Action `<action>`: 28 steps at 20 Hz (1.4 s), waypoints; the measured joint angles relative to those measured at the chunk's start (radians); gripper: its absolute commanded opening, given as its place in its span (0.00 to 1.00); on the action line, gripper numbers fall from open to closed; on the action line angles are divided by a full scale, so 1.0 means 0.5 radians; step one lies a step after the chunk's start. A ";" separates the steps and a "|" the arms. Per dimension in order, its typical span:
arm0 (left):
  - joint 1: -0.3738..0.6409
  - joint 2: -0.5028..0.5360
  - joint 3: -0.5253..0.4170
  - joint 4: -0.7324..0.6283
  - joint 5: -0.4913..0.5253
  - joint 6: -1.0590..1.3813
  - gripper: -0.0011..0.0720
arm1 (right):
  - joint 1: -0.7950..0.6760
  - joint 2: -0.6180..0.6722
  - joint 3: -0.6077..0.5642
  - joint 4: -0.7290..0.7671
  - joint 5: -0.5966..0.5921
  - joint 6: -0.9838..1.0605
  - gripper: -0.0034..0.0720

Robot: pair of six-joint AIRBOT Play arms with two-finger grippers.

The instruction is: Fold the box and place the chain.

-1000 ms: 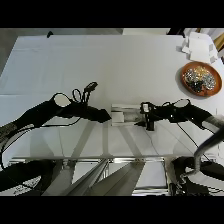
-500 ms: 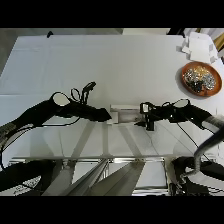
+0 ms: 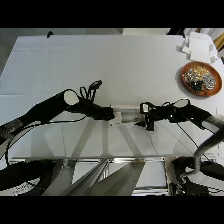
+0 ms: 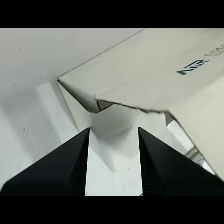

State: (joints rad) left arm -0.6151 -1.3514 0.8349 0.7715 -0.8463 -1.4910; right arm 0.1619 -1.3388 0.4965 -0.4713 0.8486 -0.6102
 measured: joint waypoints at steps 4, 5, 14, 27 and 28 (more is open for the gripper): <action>-0.069 -0.021 0.068 0.174 0.000 -0.230 0.50 | 0.000 0.000 0.000 0.000 0.001 -0.001 0.59; -0.085 -0.027 0.078 0.219 -0.002 -0.295 0.50 | 0.000 0.000 0.000 0.000 0.001 -0.001 0.59; -0.238 -0.147 0.322 0.649 -0.128 -0.863 0.50 | 0.000 0.000 0.000 0.000 0.001 -0.001 0.59; -0.403 -0.375 0.654 1.022 -0.449 -1.306 0.50 | 0.000 0.000 0.000 0.000 0.001 -0.001 0.59; -0.406 -0.394 0.690 1.039 -0.478 -1.322 0.50 | 0.000 0.000 0.000 0.000 0.001 -0.001 0.59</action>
State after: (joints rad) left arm -0.8181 -1.5486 1.1797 1.2911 -1.0851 -2.1521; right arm 0.1619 -1.3388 0.4965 -0.4713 0.8490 -0.6106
